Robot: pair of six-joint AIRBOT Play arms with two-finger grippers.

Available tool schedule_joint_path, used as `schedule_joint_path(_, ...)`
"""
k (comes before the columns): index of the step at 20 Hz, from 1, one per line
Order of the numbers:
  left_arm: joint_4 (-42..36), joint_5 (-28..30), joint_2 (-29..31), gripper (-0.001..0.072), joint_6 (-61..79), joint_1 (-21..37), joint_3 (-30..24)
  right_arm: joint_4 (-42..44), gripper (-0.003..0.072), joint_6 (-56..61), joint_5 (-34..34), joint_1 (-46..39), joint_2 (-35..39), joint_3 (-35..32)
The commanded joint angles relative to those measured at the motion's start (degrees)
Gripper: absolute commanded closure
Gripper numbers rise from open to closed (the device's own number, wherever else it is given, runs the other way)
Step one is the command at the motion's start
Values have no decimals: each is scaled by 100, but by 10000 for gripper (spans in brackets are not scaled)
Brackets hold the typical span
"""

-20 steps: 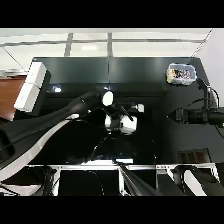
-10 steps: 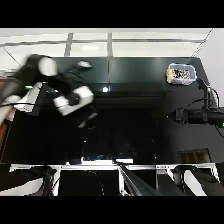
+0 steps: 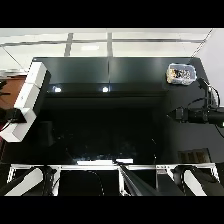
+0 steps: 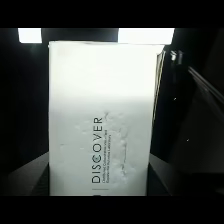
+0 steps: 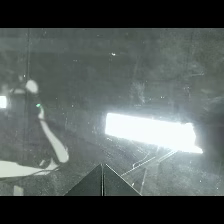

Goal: Fold the box and place the chain.

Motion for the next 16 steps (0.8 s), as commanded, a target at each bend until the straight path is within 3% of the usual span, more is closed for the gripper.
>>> schedule_joint_path(1,4,229,122,441,229,691,-188,7,674,2,-57,-2,2,2)
schedule_joint_path(8,184,1132,94,441,1458,1204,-188,2,674,7,-118,-2,0,2)
schedule_joint_path(12,-796,1220,-208,416,2337,1204,-223,2,674,142,-238,-2,0,0)
schedule_joint_path(16,-761,1797,-446,415,2339,1191,-400,0,674,232,-157,-2,0,0)
